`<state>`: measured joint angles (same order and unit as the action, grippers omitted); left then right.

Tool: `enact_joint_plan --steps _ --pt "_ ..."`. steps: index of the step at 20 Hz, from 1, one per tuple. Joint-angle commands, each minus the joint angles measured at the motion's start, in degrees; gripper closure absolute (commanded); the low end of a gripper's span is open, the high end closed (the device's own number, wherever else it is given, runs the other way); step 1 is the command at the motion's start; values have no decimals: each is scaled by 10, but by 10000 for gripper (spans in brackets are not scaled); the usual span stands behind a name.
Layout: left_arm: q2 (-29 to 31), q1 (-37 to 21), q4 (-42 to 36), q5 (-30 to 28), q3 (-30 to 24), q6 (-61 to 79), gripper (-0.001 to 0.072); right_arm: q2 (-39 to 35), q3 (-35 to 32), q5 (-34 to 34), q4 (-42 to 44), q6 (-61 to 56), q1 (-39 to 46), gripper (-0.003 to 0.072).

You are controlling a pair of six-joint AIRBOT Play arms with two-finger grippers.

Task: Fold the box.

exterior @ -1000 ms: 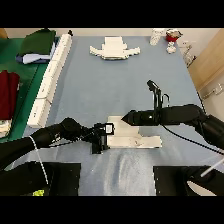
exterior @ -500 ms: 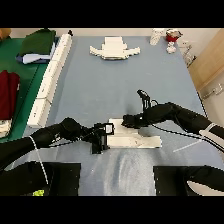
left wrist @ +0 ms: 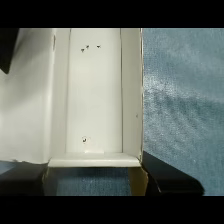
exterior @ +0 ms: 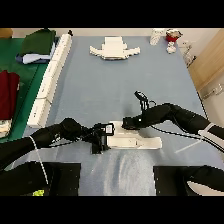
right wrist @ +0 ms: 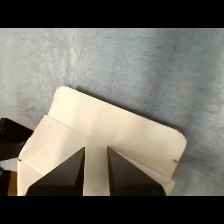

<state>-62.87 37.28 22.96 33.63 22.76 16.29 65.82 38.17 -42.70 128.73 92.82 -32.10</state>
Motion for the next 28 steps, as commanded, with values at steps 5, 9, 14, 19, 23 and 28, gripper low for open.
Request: enact_joint_plan --steps 5,9,14,19,23,28 --pt "0 0 0 -1 0 0 347 -166 17 -121 -142 94 -1 477" --pt "0 0 0 -1 0 0 347 -257 -19 -209 -171 279 -1 444" --pt "0 0 0 -1 0 0 347 -278 -98 -179 -240 413 0 158" --pt "0 0 0 -1 0 0 347 -264 -153 -76 -212 559 -1 25" --pt "0 0 0 -1 0 0 347 -251 -158 -49 -167 588 -2 46" --pt "0 0 0 -1 0 0 347 -250 -158 -41 -139 589 -9 485"
